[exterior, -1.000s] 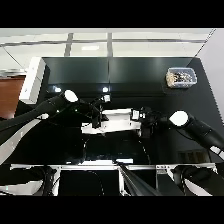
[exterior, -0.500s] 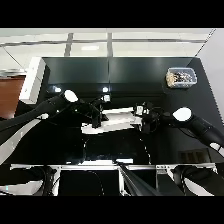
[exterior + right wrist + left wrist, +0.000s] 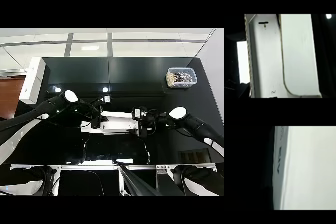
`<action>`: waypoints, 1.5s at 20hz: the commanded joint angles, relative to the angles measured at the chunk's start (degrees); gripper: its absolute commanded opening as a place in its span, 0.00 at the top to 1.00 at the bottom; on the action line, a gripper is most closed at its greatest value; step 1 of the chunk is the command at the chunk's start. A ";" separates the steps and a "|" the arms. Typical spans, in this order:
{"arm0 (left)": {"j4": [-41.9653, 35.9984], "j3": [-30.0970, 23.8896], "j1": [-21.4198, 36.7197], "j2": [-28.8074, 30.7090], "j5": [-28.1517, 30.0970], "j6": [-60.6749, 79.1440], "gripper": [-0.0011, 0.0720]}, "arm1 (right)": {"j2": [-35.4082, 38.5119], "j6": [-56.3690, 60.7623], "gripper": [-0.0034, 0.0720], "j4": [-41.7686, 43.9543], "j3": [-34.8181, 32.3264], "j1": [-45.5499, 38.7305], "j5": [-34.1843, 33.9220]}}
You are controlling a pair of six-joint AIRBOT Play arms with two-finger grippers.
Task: Fold the box and place the chain.
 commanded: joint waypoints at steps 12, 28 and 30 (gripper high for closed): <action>4.83 0.00 -0.46 0.57 0.44 1.75 0.95 | -2.27 -0.92 0.01 0.11 0.00 0.31 0.96; 4.92 0.00 -0.42 0.59 -2.80 -3.02 0.95 | -7.56 0.48 0.01 -5.97 3.82 0.42 1.88; 4.92 0.00 -0.42 0.59 -2.82 -3.02 0.95 | -8.31 0.48 0.01 -6.67 3.82 0.42 2.12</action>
